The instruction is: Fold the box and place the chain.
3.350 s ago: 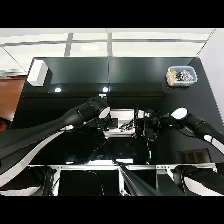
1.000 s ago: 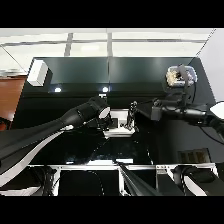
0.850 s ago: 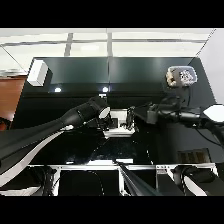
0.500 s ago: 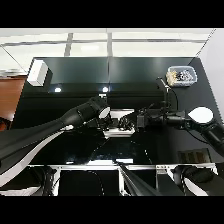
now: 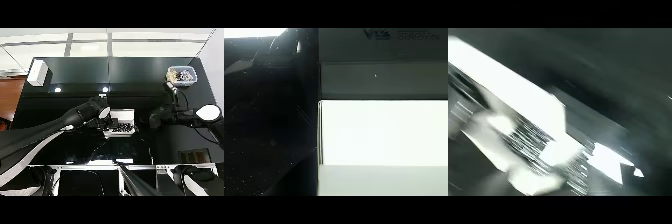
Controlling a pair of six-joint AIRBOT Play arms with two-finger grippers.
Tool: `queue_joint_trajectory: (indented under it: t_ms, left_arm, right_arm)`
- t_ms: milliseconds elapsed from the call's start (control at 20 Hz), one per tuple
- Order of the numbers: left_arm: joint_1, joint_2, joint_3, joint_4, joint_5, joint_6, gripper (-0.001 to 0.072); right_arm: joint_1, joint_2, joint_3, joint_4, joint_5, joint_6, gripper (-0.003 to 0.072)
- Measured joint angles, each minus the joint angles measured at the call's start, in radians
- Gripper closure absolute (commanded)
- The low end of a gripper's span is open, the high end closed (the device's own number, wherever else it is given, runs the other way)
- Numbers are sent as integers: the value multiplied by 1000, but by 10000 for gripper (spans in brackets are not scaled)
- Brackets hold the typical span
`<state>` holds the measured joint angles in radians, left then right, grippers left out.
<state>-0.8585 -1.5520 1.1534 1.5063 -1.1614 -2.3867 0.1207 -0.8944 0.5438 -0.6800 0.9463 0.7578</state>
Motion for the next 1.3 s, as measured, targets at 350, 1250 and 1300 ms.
queue_joint_trajectory:
  t_ms: [350,1250,1300]
  left_arm:
    - [0,0,0,0,1,0,678]
    - [0,0,0,0,1,0,678]
    - [0,0,0,0,1,0,678]
  right_arm:
    - [110,-65,-73,-96,-132,-570,-34]
    - [219,-256,-79,56,-301,-1038,288]
    - [219,-256,-79,55,-301,-1036,485]
